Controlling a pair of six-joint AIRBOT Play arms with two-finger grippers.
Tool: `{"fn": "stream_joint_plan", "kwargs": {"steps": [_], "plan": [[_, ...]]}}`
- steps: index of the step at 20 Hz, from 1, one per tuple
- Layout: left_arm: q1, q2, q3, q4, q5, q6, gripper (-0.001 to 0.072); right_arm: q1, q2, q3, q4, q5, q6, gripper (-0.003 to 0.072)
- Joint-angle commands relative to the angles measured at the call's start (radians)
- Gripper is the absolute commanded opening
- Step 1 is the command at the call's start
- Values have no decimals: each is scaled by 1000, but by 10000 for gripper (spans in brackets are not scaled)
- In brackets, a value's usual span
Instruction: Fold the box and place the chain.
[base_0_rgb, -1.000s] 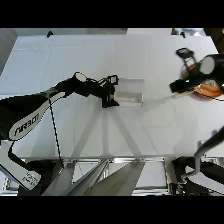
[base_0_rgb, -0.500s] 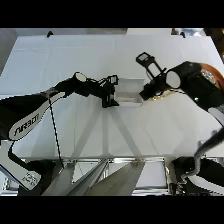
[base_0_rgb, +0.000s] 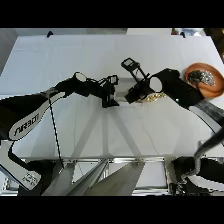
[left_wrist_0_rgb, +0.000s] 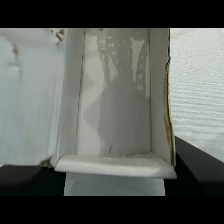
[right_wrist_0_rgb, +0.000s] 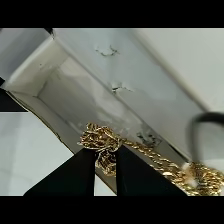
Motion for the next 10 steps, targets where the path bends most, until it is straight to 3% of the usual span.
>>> {"fn": "stream_joint_plan", "kwargs": {"steps": [1,2,3,8,9,10], "plan": [[0,0,0,0,0,0,157,3,-52,1,13,21,30,27],[0,0,0,0,0,0,157,3,-43,1,12,15,41,167],[0,0,0,0,0,0,157,3,-29,1,12,11,41,234],[0,0,0,0,0,0,157,2,120,8,-67,35,-52,235],[0,0,0,0,0,0,157,-2,156,9,-106,46,-75,251],[0,0,0,0,0,0,157,-21,191,9,-128,58,-101,324]]}}
